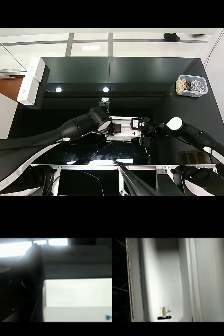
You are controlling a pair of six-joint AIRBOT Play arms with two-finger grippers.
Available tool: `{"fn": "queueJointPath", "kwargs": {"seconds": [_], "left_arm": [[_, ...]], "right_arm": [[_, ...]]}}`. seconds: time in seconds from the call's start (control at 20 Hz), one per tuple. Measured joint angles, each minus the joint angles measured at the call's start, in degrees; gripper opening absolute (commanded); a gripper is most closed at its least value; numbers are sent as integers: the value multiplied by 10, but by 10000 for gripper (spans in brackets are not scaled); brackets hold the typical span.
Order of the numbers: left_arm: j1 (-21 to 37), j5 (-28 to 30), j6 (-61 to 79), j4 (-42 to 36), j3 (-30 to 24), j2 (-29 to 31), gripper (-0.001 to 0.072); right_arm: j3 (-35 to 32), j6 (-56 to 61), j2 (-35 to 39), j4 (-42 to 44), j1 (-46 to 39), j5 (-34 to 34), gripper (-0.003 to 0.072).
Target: Fold the box and place the chain.
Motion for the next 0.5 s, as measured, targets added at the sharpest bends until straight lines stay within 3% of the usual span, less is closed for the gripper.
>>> {"fn": "queueJointPath", "kwargs": {"seconds": [0.05, 0.5], "left_arm": [[0, -1, 0, 0, 3, -2, 272], [0, -14, 0, -3, 9, -9, 268]], "right_arm": [[0, 0, 0, 0, 0, 0, 474], [0, 0, 0, 0, 0, 0, 474]]}}
